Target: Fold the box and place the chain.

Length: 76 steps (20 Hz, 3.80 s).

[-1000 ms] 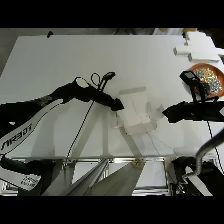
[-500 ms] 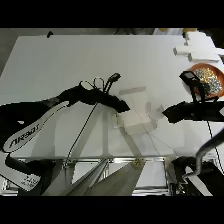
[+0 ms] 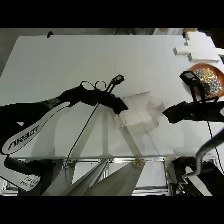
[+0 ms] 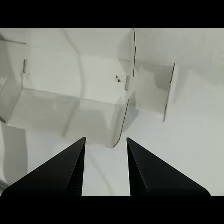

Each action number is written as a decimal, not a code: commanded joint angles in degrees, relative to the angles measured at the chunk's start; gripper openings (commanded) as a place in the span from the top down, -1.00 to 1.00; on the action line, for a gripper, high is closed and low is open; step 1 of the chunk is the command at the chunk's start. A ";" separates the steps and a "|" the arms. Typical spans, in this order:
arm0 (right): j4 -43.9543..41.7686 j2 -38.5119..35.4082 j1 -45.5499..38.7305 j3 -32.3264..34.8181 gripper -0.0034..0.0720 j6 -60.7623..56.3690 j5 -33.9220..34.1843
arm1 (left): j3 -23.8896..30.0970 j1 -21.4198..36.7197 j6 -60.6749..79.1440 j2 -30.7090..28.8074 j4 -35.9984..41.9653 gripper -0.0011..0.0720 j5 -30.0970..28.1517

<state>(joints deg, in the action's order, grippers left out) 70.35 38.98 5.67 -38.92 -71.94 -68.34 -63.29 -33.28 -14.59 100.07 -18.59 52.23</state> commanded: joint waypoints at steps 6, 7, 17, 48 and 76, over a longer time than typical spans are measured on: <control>2.54 -7.13 0.02 -0.04 0.28 -0.31 -0.09 | -0.02 -0.04 12.09 -13.00 -22.91 0.97 4.68; 2.73 -7.76 0.02 -0.04 0.28 -0.76 -0.09 | 0.15 -0.04 11.74 -12.98 -23.54 0.97 5.16; 2.75 -8.31 0.02 -0.04 0.28 -1.55 -1.29 | 5.81 -1.64 14.45 -11.98 -16.15 0.97 -6.99; 2.91 -8.31 0.02 -0.04 0.28 -1.07 -1.46 | 5.79 -1.84 25.22 -9.07 -14.25 0.97 -2.58; 2.86 -8.31 0.04 -0.02 0.28 0.72 -3.34 | 5.79 -1.84 27.39 -7.76 -14.03 0.94 -2.67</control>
<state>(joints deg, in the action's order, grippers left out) 73.30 30.72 5.67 -38.92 -72.58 -71.02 -57.54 -35.07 12.82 92.27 -32.58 49.58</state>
